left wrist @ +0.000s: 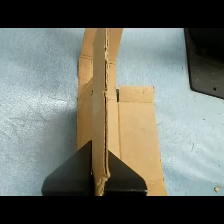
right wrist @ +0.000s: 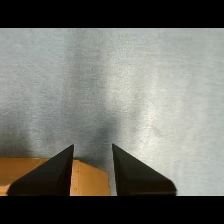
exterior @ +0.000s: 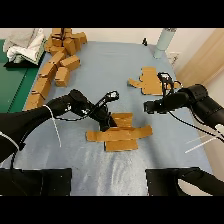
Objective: Fold the box.
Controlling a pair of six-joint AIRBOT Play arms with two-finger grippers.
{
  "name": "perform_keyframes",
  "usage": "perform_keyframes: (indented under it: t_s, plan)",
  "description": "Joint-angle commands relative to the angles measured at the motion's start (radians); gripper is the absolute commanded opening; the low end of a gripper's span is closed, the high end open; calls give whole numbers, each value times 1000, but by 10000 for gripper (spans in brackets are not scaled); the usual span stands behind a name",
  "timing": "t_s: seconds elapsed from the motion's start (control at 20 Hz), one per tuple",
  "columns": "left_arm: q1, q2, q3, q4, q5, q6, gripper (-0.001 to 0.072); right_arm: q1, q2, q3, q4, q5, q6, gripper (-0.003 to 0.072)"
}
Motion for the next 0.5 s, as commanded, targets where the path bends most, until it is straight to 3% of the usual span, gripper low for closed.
perform_keyframes:
  t_s: [0.0, 0.1, 0.15, 0.2, 0.3, 0.45]
  plan:
    - [0, -7, 1, 6, 10, 0, 13, 0, 0, 0, 0, -1, 0, 363]
    - [1, -4, 1, 7, 10, 0, 12, 0, 0, 0, 0, -9, -1, 362]
    - [1, -3, 3, 7, 10, 0, 13, 0, 0, 0, 0, -21, -12, 284]
    - [1, -3, 5, 6, 8, -1, 13, 3, 2, 0, 14, -47, -42, 105]
    - [1, -3, 5, 5, 2, -1, 13, 41, 15, 0, 31, -138, -104, 8]
    - [-1, -3, 5, 5, -17, -7, 13, 172, 84, -34, 24, -217, -109, 8]
